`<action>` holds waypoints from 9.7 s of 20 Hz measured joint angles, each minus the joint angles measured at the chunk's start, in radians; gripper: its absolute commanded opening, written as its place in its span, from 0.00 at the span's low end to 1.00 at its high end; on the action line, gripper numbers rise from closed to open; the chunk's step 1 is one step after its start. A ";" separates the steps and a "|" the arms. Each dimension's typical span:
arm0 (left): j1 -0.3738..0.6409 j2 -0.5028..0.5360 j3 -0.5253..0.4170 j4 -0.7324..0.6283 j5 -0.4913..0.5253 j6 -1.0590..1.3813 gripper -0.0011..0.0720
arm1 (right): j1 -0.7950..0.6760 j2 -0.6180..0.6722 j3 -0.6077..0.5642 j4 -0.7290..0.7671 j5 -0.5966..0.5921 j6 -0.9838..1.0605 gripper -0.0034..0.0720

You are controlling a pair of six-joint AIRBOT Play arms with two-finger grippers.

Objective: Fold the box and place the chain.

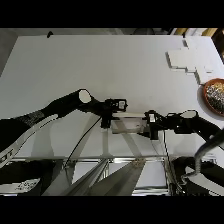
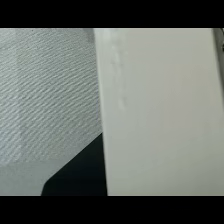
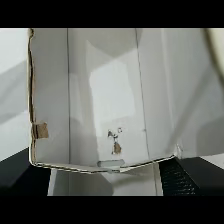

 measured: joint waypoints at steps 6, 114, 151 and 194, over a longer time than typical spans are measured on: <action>0.000 0.000 0.000 0.000 0.000 0.000 0.03 | 0.000 -0.006 0.000 0.038 0.005 -0.037 0.86; -0.120 0.249 -0.078 0.361 -0.085 -0.636 0.02 | 0.000 -0.038 0.000 0.016 -0.013 -0.039 0.77; -0.138 0.204 -0.163 0.220 0.173 -0.288 0.11 | 0.000 -0.037 0.000 0.016 -0.013 -0.039 0.77; 0.116 0.240 -0.264 0.167 -0.050 -1.633 0.02 | 0.000 -0.037 0.000 0.016 -0.013 -0.038 0.77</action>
